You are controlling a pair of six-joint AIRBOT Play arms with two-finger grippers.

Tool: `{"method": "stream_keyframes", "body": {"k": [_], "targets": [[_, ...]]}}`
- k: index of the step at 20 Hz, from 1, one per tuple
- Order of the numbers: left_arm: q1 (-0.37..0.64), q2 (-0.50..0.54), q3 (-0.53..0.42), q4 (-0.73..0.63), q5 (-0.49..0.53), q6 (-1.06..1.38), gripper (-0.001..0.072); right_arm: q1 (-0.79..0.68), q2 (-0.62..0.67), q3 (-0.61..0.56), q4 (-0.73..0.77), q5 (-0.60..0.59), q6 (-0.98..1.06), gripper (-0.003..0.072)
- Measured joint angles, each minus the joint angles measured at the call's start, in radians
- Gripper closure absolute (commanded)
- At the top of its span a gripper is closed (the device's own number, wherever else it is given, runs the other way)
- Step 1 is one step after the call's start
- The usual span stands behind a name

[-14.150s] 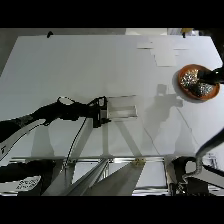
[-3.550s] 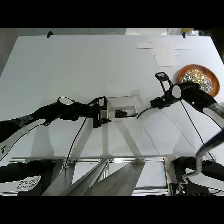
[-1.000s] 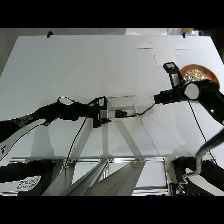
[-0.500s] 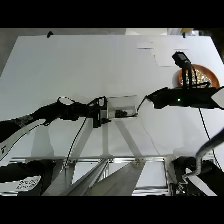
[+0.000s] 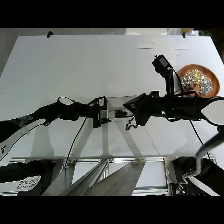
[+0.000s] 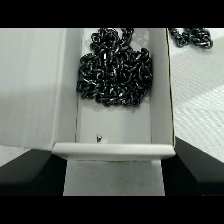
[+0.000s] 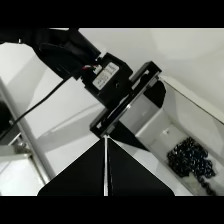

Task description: Fold the box and place the chain.

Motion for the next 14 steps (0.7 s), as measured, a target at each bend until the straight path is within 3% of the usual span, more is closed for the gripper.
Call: {"method": "stream_keyframes", "body": {"k": [4,8,10,11,14], "targets": [[0.000,0.000,0.000,0.000,0.000,0.000,0.0695,0.027,-0.023,0.000,-0.079,-0.043,0.023,0.0667],[0.000,0.000,0.000,0.000,0.000,0.000,0.0695,0.030,-0.056,-0.002,-0.319,-0.053,0.184,0.0664],[0.000,0.000,0.000,0.000,0.000,0.000,0.0695,0.014,-0.082,-0.002,-0.420,-0.049,0.261,0.0481],[0.000,0.000,0.000,0.000,0.000,0.000,0.0695,0.003,-0.100,-0.002,-0.455,-0.042,0.287,0.0430],[0.000,0.000,0.000,0.000,0.000,0.000,0.0695,-0.047,-0.156,-0.002,-0.513,-0.027,0.320,0.0422]]}}
